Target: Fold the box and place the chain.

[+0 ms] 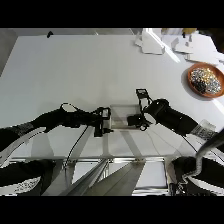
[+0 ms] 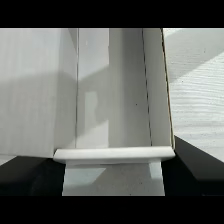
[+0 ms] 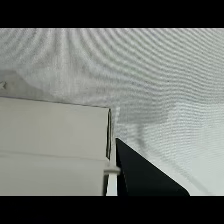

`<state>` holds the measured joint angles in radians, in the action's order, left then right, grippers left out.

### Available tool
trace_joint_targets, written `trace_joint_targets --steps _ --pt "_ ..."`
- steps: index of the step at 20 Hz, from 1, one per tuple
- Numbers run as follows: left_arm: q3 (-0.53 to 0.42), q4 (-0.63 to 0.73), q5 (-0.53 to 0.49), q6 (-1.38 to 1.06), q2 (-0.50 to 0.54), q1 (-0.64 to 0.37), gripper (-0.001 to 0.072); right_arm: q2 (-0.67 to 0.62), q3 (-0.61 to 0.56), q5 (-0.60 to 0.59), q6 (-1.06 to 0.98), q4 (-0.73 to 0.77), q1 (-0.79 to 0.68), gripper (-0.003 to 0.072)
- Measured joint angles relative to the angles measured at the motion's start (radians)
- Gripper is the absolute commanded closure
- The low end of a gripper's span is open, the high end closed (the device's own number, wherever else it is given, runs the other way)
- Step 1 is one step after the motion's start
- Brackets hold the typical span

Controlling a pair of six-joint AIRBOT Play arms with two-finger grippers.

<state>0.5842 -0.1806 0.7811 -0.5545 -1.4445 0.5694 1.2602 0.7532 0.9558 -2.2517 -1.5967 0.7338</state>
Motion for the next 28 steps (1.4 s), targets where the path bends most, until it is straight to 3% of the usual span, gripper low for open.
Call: trace_joint_targets --steps 2,5,6,8,9,13,15,19,21,28 --pt "0.000 0.001 0.002 0.005 0.000 0.000 0.0501 0.000 -0.004 -0.005 -0.008 0.008 0.000 0.0668" --pt "0.000 0.002 0.002 0.003 0.000 0.000 0.0501 -0.002 -0.012 -0.006 -0.003 0.015 0.000 0.0664" --pt "0.000 0.002 0.002 0.003 0.000 0.000 0.0501 -0.002 -0.013 -0.006 0.001 0.018 0.000 0.0589" --pt "0.000 0.000 0.002 0.000 0.000 0.000 0.0501 -0.008 -0.016 0.010 0.040 0.019 0.000 0.0253" --pt "0.000 0.001 0.002 0.000 0.000 0.000 0.0501 -0.019 -0.012 0.011 0.074 0.021 0.000 0.0211" --pt "0.000 0.001 0.002 0.000 0.000 0.000 0.0501 -0.081 0.050 0.108 0.290 0.019 -0.010 0.0221" --pt "0.000 0.002 0.002 0.000 0.000 0.000 0.0501 -0.102 0.134 0.207 0.393 0.012 -0.045 0.0299" --pt "0.000 0.004 0.001 0.001 0.000 0.000 0.0501 -0.116 0.355 0.347 0.594 -0.036 -0.208 0.0311" --pt "0.000 0.005 0.001 0.001 0.000 0.000 0.0501 -0.107 0.438 0.348 0.680 -0.066 -0.343 0.0374" --pt "0.000 0.005 0.001 0.003 0.000 0.000 0.0501 0.035 0.523 0.196 0.815 -0.088 -0.867 0.0378"
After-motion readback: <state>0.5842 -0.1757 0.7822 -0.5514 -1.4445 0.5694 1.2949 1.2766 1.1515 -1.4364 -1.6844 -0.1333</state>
